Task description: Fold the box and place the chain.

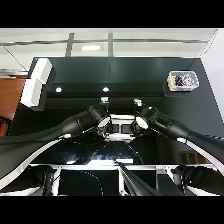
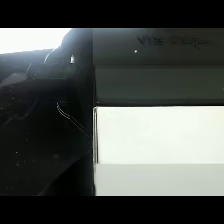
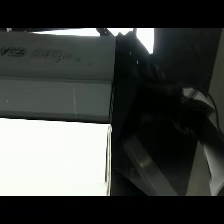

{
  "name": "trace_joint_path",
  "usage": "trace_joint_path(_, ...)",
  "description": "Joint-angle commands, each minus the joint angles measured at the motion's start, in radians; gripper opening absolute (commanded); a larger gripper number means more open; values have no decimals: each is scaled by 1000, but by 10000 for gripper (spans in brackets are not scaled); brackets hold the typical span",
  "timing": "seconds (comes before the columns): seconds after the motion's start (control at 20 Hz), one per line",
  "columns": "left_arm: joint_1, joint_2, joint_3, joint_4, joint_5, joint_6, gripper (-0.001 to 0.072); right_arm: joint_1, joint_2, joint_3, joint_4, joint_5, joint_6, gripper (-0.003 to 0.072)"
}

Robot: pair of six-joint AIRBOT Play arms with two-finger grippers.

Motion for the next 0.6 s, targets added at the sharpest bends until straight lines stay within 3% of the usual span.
trace_joint_path(0.0, 0, -1, 0, 1, 2, 3, 28, 1, 0, 8, 2, -8, -4, 16)
trace_joint_path(0.05, 0, -1, 0, 1, 2, 3, 28, 1, 0, 8, 2, -10, -3, 117)
trace_joint_path(0.1, 1, -1, 0, 1, 2, 3, 28, 1, 0, 8, 3, -10, -3, 342)
trace_joint_path(0.15, 0, -1, 0, 1, 2, 3, 28, 1, 1, 9, 3, -7, -3, 401)
trace_joint_path(0.35, 0, -1, 0, 1, 2, 3, 28, -3, 50, 10, 24, 18, -4, 401)
trace_joint_path(0.55, 1, -1, 0, 1, 1, 3, 28, -41, 210, 10, 13, 99, -92, 400)
